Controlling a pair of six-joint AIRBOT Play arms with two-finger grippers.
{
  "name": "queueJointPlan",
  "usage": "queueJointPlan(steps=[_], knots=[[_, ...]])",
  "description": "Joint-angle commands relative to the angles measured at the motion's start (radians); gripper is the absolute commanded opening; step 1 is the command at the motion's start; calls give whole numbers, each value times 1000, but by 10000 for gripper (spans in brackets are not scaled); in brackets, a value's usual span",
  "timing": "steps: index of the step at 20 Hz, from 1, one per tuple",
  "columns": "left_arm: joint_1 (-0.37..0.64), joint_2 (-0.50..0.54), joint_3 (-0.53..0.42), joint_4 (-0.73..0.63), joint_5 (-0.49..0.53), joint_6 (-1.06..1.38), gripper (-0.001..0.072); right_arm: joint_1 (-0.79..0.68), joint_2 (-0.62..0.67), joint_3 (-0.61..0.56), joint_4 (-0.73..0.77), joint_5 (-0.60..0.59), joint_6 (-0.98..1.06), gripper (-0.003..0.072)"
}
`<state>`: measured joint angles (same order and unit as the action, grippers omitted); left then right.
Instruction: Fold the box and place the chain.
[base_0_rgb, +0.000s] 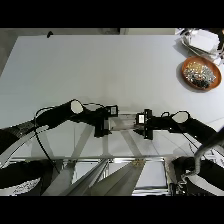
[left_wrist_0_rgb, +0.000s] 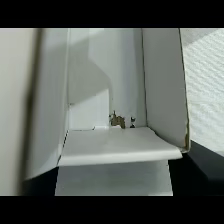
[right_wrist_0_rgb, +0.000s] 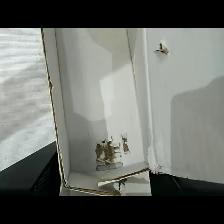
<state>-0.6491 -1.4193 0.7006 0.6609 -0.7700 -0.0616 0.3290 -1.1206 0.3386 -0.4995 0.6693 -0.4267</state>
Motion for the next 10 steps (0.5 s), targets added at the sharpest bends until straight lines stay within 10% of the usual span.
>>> queueJointPlan(steps=[1, 6, 10], knots=[[-1, -1, -6, -2, 10, 2, 538, 0, 0, 0, 0, 0, -1, 321], [-1, -1, -6, -2, 14, 2, 303, 0, 0, 0, 0, 0, -1, 321], [-1, 0, -5, -2, 7, 1, 298, 0, 0, 0, 0, 0, -1, 321]])
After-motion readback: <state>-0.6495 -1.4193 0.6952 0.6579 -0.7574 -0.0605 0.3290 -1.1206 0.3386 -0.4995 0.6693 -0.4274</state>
